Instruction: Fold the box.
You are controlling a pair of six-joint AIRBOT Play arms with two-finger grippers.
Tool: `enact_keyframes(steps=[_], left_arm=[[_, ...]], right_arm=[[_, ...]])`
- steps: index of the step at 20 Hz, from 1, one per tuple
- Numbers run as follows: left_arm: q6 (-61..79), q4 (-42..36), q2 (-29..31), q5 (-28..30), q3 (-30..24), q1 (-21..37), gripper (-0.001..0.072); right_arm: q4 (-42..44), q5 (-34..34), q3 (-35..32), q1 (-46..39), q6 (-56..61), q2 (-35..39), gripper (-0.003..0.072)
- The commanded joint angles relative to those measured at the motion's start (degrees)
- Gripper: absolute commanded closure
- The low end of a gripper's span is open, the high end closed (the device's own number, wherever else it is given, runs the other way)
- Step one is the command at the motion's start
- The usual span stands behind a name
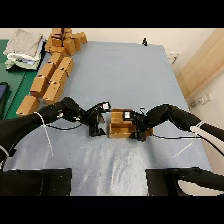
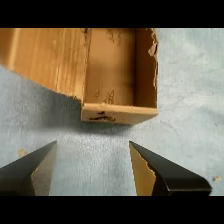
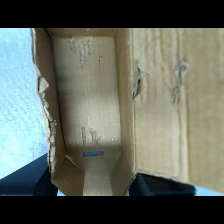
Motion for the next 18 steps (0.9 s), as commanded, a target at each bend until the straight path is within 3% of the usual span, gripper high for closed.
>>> enact_keyframes(steps=[1, 18], left_arm=[[6.82, -6.69, -1.68, 1.73, -0.55, -1.42, 0.001], [7.37, -4.31, -1.31, 3.3, -1.38, -2.8, 0.001]], right_arm=[[0.0, 0.0, 0.04, 0.0, 0.0, 0.04, 0.0184], [0.0, 0.02, 0.04, 0.0, 0.0, 0.04, 0.0184]])
